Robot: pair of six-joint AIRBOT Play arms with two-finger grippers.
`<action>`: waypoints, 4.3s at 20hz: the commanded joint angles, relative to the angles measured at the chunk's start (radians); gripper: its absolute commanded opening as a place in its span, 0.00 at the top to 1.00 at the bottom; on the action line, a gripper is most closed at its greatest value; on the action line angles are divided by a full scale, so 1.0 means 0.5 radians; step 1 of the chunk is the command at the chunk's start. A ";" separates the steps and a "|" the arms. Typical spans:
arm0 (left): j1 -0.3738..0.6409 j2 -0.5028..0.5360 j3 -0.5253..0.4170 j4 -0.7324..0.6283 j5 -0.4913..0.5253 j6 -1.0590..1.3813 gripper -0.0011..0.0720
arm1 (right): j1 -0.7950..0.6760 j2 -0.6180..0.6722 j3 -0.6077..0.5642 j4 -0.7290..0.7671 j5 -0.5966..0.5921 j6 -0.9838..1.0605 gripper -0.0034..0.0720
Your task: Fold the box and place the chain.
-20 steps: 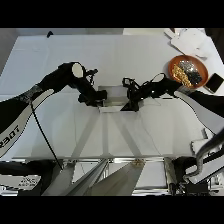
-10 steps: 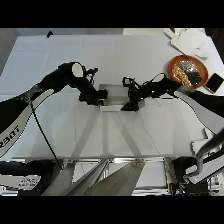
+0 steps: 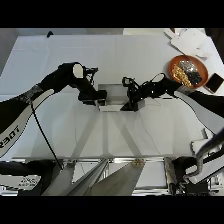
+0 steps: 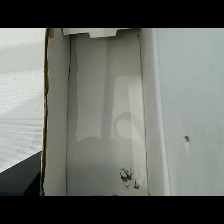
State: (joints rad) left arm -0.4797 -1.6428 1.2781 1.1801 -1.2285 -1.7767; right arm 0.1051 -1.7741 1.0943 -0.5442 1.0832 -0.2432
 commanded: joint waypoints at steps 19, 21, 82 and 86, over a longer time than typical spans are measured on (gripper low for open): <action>0.095 0.022 -0.013 0.062 0.015 0.098 0.41 | -0.001 -0.001 0.001 -0.002 0.002 -0.002 0.25; 0.054 -0.005 -0.013 0.063 0.024 0.097 0.45 | -0.001 -0.001 0.001 -0.002 0.002 -0.002 0.25; -0.164 0.083 -0.011 0.398 0.070 -0.375 0.50 | -0.001 -0.001 0.001 -0.002 0.002 -0.002 0.25; -0.020 0.241 -0.011 0.210 -0.110 -0.117 0.37 | -0.001 -0.001 0.001 -0.002 0.002 -0.002 0.25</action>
State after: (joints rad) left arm -0.5350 -1.5738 1.2720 1.3548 -1.2190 -1.9320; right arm 0.1040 -1.7741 1.0946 -0.5442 1.0836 -0.2436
